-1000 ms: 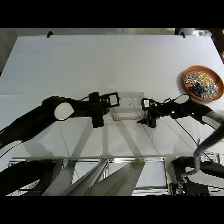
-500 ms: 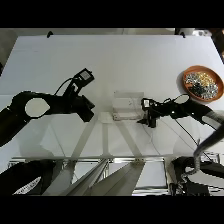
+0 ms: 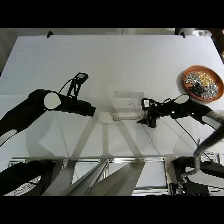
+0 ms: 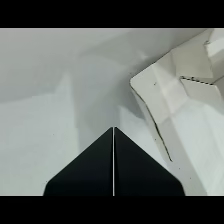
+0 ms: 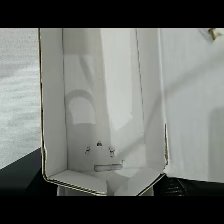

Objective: Fold the box and place the chain.

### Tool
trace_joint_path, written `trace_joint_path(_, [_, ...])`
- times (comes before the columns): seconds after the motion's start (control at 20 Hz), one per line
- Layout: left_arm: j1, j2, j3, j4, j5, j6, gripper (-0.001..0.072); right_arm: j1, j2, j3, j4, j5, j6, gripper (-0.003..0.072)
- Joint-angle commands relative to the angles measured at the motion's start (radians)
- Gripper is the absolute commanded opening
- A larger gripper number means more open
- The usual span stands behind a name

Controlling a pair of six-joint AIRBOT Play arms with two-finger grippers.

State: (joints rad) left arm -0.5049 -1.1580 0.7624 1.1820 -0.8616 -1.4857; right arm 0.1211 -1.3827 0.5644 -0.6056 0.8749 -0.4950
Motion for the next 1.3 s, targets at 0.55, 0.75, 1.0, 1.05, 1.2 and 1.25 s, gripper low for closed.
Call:
trace_joint_path(0.55, [-0.05, -0.207, 0.0, -0.296, 0.062, 0.16, 0.001, 0.0, 0.001, 0.001, 0.0, 0.0, 0.0, 0.0407])
trace_joint_path(0.75, [-0.065, -0.203, 0.0, -0.375, 0.064, 0.228, 0.001, 0.0, 0.001, 0.001, 0.0, 0.0, 0.0, 0.0407])
trace_joint_path(1.0, [-0.071, -0.171, 0.001, -0.388, 0.069, 0.258, 0.0012, 0.0, 0.001, 0.001, 0.0, 0.0, 0.0, 0.0407])
trace_joint_path(1.05, [-0.071, -0.161, 0.001, -0.389, 0.074, 0.258, 0.0012, 0.0, 0.001, 0.001, 0.0, 0.0, 0.0, 0.0407])
trace_joint_path(1.2, [-0.083, -0.146, 0.001, -0.404, 0.103, 0.259, 0.0055, 0.0, 0.001, 0.001, 0.0, 0.0, 0.0, 0.0407])
trace_joint_path(1.25, [-0.091, -0.146, 0.001, -0.416, 0.116, 0.259, 0.0163, 0.0, 0.001, 0.001, 0.0, 0.0, 0.0, 0.0407])
